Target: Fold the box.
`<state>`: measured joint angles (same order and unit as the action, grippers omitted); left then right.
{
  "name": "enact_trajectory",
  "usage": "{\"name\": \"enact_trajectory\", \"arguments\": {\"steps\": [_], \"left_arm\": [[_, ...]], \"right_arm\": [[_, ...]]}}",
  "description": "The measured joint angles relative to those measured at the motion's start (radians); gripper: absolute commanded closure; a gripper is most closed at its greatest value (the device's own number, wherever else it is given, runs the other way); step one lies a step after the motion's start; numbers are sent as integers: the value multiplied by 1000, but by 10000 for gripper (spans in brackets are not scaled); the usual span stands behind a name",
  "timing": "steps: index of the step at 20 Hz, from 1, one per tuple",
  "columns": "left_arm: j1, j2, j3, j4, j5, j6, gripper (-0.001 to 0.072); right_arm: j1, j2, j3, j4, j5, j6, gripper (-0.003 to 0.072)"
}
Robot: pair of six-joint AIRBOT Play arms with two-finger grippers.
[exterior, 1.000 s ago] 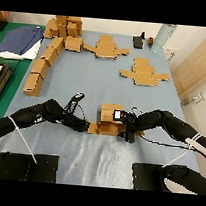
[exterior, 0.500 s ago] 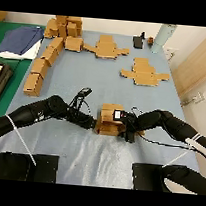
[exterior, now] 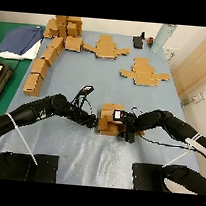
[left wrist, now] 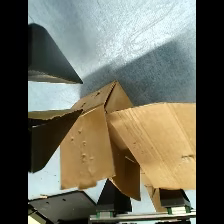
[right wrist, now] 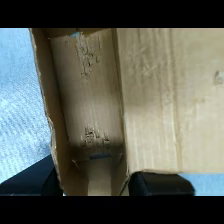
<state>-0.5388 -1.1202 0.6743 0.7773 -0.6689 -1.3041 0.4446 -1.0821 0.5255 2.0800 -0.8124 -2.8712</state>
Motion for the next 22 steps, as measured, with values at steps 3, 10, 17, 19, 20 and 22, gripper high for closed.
{"name": "enact_trajectory", "arguments": {"steps": [3,10,17,19,20,22], "left_arm": [[-3,-2,16,5,-10,-10,450],[-6,-9,48,-1,-26,-24,262],[-30,-35,51,-46,0,-22,193],[-32,-37,51,-51,14,-21,193],[-33,-40,51,-54,20,-21,193],[-37,-43,52,-56,22,-22,194]], "right_arm": [[0,0,0,0,0,0,263],[0,0,0,0,0,0,264],[0,0,0,0,0,0,264],[0,0,0,0,0,0,263],[0,0,0,0,0,0,264],[0,0,0,0,0,0,263]]}}
